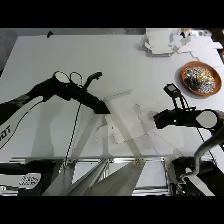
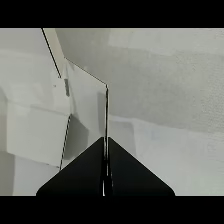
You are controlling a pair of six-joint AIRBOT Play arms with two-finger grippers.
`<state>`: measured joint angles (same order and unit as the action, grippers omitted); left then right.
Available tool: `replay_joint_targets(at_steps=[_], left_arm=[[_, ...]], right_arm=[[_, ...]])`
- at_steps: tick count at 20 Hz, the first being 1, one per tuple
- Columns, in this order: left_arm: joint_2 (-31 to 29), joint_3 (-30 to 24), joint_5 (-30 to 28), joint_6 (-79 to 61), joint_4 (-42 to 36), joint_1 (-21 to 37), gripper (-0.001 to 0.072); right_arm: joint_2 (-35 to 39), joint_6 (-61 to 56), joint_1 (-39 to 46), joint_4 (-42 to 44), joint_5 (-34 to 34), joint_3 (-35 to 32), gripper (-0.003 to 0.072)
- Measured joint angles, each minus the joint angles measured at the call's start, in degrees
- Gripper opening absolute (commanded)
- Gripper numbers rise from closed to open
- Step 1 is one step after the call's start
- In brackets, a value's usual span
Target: Fold the box and place the chain.
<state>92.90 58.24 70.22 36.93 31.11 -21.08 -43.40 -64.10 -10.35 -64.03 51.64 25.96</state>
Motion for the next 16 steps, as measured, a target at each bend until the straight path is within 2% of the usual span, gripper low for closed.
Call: replay_joint_targets(at_steps=[3,5,7,9,10,12,13,15,16], left_arm=[[1.18,0.00,-3.89,-3.32,-2.03,-3.39,0.0607],[1.55,0.00,-5.81,-4.96,-2.54,-5.05,0.0395],[1.70,0.00,-6.80,-6.05,-2.82,-5.92,0.0261],[1.81,0.00,-7.39,-6.73,-2.99,-6.19,0.0030],[1.84,0.00,-7.37,-7.08,-3.13,-6.21,0.0003],[1.86,0.00,-7.50,-8.55,-3.23,-6.27,0.0002],[1.86,0.00,-7.74,-9.79,-3.21,-6.27,0.0002],[1.86,-0.02,-8.98,-12.81,-2.93,-6.27,0.0002],[1.73,-0.02,-9.09,-14.80,-3.02,-6.21,0.0002]], right_arm=[[0.00,-0.17,0.00,0.00,-0.04,0.00,0.0017],[0.00,-0.20,0.00,-0.02,-0.11,0.00,0.0017],[0.00,-0.20,0.00,-0.13,-0.11,0.00,0.0017],[0.00,-0.20,0.00,-0.20,-0.11,0.00,0.0017],[0.00,-0.20,0.00,-0.17,-0.13,0.00,0.0018],[0.00,-0.20,0.00,-0.15,-0.17,0.00,0.0020],[0.00,-0.20,-0.02,-0.07,-0.13,0.00,0.0061],[0.00,-0.20,0.00,0.20,0.15,0.13,0.0324],[0.00,-0.20,0.00,0.55,0.37,0.42,0.0396]])
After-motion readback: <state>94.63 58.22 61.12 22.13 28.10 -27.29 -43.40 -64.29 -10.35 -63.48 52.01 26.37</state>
